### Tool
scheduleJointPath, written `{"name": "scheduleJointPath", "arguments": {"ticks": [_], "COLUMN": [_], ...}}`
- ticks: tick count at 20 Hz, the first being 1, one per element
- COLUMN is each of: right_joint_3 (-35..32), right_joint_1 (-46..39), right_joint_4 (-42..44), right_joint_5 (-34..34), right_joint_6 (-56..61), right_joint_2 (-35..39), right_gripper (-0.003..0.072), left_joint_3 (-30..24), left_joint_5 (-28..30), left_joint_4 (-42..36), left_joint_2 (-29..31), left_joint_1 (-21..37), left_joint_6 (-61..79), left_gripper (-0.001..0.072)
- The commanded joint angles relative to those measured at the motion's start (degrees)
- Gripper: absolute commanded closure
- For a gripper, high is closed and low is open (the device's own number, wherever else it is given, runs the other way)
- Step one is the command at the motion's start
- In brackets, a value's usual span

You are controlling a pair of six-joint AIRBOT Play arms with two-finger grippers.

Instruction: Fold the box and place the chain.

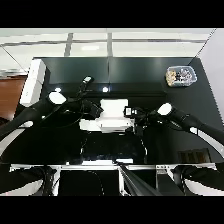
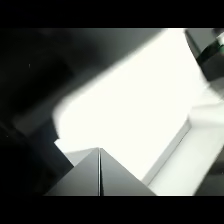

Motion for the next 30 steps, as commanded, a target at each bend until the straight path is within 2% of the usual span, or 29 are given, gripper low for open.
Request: {"name": "scheduleJointPath", "arguments": {"ticks": [1,3,6,8,11,13,16,17,19,23,25,28,30], "right_joint_3": [0.00,0.00,0.00,0.00,0.00,0.00,0.00,0.00,0.00,0.00,0.00,0.00,0.00], "right_joint_1": [0.04,0.04,0.04,0.04,0.04,0.04,0.04,0.04,0.04,0.04,0.04,0.04,0.04], "right_joint_4": [0.02,0.02,0.02,0.02,0.02,0.02,0.00,0.00,0.00,0.00,0.00,0.02,0.02], "right_joint_5": [0.04,0.04,0.02,0.02,0.02,0.02,0.02,0.02,0.02,0.02,0.02,0.02,0.02], "right_joint_6": [0.02,0.02,0.02,0.02,0.02,0.02,0.02,0.02,0.02,0.02,0.02,0.02,0.02], "right_joint_2": [0.00,0.00,0.00,0.00,0.00,0.00,0.00,0.00,0.00,0.00,0.00,0.00,0.00], "right_gripper": [0.0592,0.0592,0.0592,0.0592,0.0592,0.0592,0.0591,0.0592,0.0592,0.0592,0.0592,0.0592,0.0592], "left_joint_3": [1.60,2.08,5.79,8.44,8.63,5.60,-4.59,-7.15,-10.69,-11.15,-10.14,-7.93,-6.54], "left_joint_5": [-7.61,-8.35,-8.61,-9.29,-15.10,-19.28,-19.71,-19.63,-15.17,-4.61,-4.83,-8.37,-8.35], "left_joint_4": [1.49,3.87,8.61,10.60,12.50,13.94,11.61,12.17,12.22,11.85,11.34,7.98,6.64], "left_joint_2": [-5.62,-6.45,-4.59,-0.55,7.39,12.15,17.25,17.25,16.63,14.43,11.76,5.29,3.37], "left_joint_1": [-0.04,0.24,1.88,3.65,6.69,7.56,6.27,6.10,6.10,6.08,6.10,5.79,4.11], "left_joint_6": [0.20,0.22,0.15,-0.68,-0.68,0.72,20.90,28.28,42.56,46.93,46.97,51.60,51.60], "left_gripper": [0.0684,0.0684,0.0686,0.0686,0.0686,0.0685,0.0683,0.0601,0.0006,0.0002,0.0009,0.0021,0.0025]}}
